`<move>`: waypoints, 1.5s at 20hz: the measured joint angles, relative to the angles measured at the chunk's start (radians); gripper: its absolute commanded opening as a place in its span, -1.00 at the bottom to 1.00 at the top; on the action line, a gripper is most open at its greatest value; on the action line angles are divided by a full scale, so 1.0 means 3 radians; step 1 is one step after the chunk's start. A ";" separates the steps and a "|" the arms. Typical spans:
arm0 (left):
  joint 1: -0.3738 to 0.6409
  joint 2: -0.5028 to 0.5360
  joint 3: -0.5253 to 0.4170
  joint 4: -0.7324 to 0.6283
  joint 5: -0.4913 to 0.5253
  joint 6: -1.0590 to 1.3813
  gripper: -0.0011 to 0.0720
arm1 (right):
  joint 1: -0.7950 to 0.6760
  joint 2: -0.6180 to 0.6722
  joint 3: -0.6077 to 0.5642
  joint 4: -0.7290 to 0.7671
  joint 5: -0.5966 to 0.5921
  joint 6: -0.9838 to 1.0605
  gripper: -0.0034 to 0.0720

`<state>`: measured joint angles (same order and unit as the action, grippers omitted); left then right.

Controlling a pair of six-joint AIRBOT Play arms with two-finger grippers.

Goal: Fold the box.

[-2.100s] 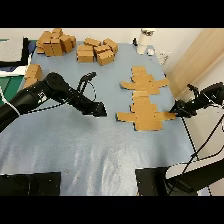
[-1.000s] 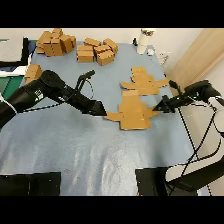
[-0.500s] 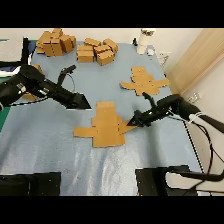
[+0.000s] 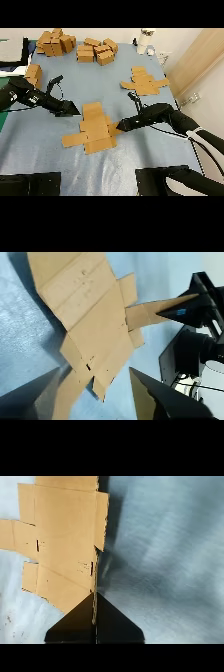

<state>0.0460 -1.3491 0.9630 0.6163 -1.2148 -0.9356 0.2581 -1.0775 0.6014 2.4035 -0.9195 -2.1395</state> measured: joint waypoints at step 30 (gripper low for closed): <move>-0.0093 -0.0860 -0.0089 -0.0927 -0.0064 0.1020 -0.20 | 0.0432 0.0184 -0.0014 -0.0261 0.0248 0.0013 -0.91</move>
<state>0.0181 -1.6070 0.9363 0.3382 -1.2339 -0.6296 0.3878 -1.0222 0.5972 2.3253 -0.8452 -2.1357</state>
